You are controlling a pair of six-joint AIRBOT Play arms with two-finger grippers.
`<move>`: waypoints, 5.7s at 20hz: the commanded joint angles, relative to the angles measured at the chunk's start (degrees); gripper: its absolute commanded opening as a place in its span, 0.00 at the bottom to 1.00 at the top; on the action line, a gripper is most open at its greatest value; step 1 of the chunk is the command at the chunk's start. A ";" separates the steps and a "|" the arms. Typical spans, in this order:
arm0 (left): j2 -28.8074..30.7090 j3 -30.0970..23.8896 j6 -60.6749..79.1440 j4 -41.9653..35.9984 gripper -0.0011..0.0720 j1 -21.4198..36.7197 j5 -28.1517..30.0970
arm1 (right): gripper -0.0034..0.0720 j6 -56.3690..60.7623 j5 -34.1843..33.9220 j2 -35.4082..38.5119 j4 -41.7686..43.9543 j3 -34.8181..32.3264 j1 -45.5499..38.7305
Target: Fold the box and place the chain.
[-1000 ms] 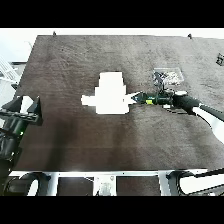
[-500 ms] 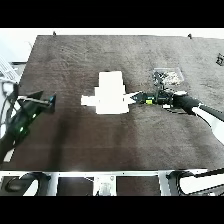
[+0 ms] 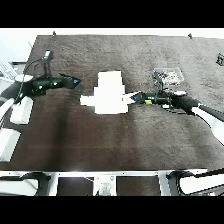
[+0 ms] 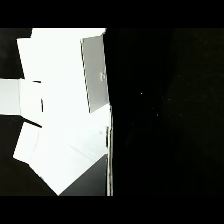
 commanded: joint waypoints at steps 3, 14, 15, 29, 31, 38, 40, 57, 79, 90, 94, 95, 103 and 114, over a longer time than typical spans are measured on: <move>-16.74 26.67 -20.15 15.58 0.80 -0.46 -19.41 | 0.06 -0.04 -0.63 -0.02 0.15 -0.02 0.17; -28.00 44.59 -29.55 32.20 0.81 -10.93 -21.09 | 0.06 -0.04 -0.90 -0.04 0.13 -0.09 0.17; -28.52 44.87 -29.27 31.58 0.81 -11.47 -20.98 | 0.06 -0.04 -0.87 -0.04 0.13 -0.09 0.17; -33.40 45.03 -23.50 19.61 0.81 -12.26 -21.09 | 0.06 -0.44 -0.85 -0.04 -0.15 -0.26 0.17; -33.46 45.00 -22.64 19.54 0.81 -12.26 -21.97 | 0.06 -0.46 -0.85 -0.04 -0.15 -0.26 0.17; -35.58 44.98 -21.57 16.92 0.74 -12.15 -23.50 | 0.06 -0.48 -0.85 -0.04 -0.15 -0.26 0.17; -35.58 44.98 -21.11 16.87 0.74 -11.93 -23.06 | 0.06 -0.48 -0.85 -0.04 -0.17 -0.26 0.17; -37.66 44.98 -19.06 11.80 0.51 -11.72 -22.95 | 0.06 -0.46 -0.85 -0.04 -1.01 -0.37 0.17; -37.68 44.96 -13.46 6.12 0.33 -9.97 -29.59 | 0.06 -0.44 -0.85 -0.04 -0.96 -0.42 0.07; -37.68 44.96 -1.40 5.84 0.04 -9.94 -31.65 | 0.54 -4.70 -0.28 0.20 6.62 -0.33 -5.31; -37.55 44.96 9.99 0.31 0.04 -9.94 -34.01 | 0.54 -8.50 0.68 0.24 13.68 -0.37 -11.93; -37.44 44.96 12.09 -0.35 0.04 -9.94 -33.90 | 0.54 -8.59 0.68 0.22 14.49 -0.37 -13.35; -34.12 37.90 24.13 -0.42 0.04 -10.10 -30.08 | 0.54 -9.07 0.48 -0.07 15.06 -0.52 -14.56; -27.04 24.24 40.57 0.83 0.04 -14.38 -16.46 | 0.54 -13.42 1.40 -0.07 15.19 -4.02 -14.56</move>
